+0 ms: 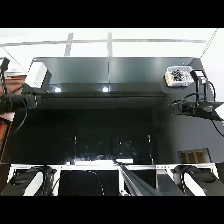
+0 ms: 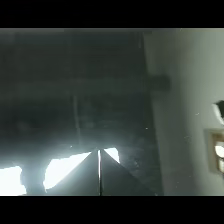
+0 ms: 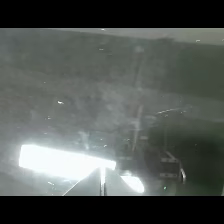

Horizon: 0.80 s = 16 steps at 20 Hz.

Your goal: Fold the box and place the chain.

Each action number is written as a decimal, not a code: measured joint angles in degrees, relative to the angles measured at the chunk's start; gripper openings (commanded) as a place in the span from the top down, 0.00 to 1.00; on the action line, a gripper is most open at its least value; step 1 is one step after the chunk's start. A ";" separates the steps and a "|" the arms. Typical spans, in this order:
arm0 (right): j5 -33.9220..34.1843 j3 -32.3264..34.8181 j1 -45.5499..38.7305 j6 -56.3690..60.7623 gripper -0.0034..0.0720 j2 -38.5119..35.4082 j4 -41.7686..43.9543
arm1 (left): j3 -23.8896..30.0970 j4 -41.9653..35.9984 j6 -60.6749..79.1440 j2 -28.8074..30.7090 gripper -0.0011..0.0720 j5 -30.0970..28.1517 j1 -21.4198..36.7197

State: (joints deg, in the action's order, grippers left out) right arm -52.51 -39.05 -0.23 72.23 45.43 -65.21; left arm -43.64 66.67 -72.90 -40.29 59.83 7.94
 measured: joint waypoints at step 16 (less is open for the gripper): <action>0.92 0.00 0.52 -0.48 0.93 0.00 -2.47 | 7.43 -0.09 1.99 8.20 0.94 -4.48 -0.37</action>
State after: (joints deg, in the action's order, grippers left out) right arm -51.59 -39.05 0.30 71.75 45.43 -67.68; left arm -36.21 66.59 -70.91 -32.10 55.35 7.57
